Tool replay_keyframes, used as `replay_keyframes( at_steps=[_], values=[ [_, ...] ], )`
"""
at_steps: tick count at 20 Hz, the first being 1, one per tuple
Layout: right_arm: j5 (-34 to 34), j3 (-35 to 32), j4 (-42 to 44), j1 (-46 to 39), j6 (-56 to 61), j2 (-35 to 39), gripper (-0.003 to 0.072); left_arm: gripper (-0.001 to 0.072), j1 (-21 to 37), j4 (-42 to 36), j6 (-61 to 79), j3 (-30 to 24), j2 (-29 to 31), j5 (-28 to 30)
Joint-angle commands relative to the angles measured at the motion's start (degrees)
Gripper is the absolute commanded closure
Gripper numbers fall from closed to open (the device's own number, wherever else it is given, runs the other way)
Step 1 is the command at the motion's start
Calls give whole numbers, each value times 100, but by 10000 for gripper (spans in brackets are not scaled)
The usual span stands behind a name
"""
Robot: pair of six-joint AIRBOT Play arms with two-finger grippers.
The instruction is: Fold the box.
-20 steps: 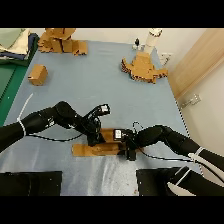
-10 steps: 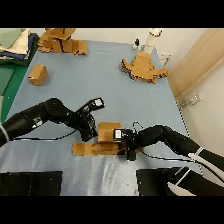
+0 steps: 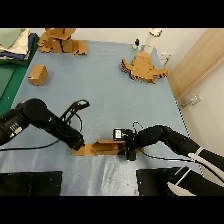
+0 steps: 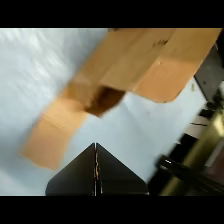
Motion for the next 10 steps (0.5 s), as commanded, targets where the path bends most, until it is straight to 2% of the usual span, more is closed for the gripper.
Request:
replay_keyframes(
  at_steps=[1, 3, 5, 6, 8, 10],
  values=[
    [-4, -2, 0, -2, 0, -2, 246, 696, -621, -970, -1611, -632, 57, -105],
    [-2, -2, 0, -2, 0, -2, 246, 697, -1344, -2345, -1440, -1128, 57, 1349],
    [-7, -2, 0, -2, 2, -2, 246, 697, -1969, -3895, -710, -1405, 55, 2933],
    [-7, -2, 2, -2, 2, -2, 246, 698, -2131, -4492, -297, -1447, 55, 3442],
    [-4, -2, 2, -2, 2, -2, 246, 697, -2225, -5254, 328, -1447, 55, 4229],
    [-4, -2, 2, -2, 2, -2, 246, 697, -2221, -5383, 424, -1447, 37, 5084]
  ],
)
